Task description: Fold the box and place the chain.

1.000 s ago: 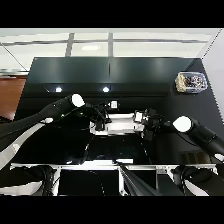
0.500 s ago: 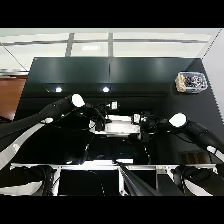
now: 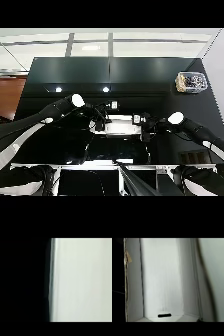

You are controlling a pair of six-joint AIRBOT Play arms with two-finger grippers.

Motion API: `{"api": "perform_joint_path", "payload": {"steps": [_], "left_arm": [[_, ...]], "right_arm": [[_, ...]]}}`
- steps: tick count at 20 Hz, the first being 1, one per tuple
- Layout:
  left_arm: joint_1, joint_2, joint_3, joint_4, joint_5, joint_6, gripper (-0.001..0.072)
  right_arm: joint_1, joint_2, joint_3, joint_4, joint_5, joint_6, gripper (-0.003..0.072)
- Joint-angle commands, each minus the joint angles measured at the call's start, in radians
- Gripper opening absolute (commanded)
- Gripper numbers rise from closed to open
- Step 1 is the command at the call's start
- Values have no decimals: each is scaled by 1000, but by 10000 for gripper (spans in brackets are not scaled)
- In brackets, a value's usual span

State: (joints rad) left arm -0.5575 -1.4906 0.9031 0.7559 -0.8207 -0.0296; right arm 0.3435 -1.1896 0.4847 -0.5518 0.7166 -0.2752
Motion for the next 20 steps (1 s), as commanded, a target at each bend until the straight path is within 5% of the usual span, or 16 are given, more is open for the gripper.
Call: {"api": "perform_joint_path", "payload": {"steps": [1,6,7,8,10,13,18,20], "left_arm": [[-1,0,0,-12,1,0,29],[-1,0,0,-12,1,0,29],[-1,0,0,-12,0,0,29],[-1,0,0,-13,0,0,29],[-1,1,0,-12,0,-7,35],[2,17,0,-7,-7,-116,512],[21,132,7,148,-188,-318,519],[21,204,7,291,-255,-515,474]], "right_arm": [[-2,-18,0,2,-5,-21,709],[-2,-18,0,2,-5,-21,708],[-2,-18,0,1,-5,-21,674],[-2,-18,0,2,-5,-21,563],[-2,-18,0,2,-6,-21,531],[-2,-18,0,1,-5,-21,531],[-2,-18,0,-3,0,-23,529],[2,-18,0,-8,9,-30,461]]}}
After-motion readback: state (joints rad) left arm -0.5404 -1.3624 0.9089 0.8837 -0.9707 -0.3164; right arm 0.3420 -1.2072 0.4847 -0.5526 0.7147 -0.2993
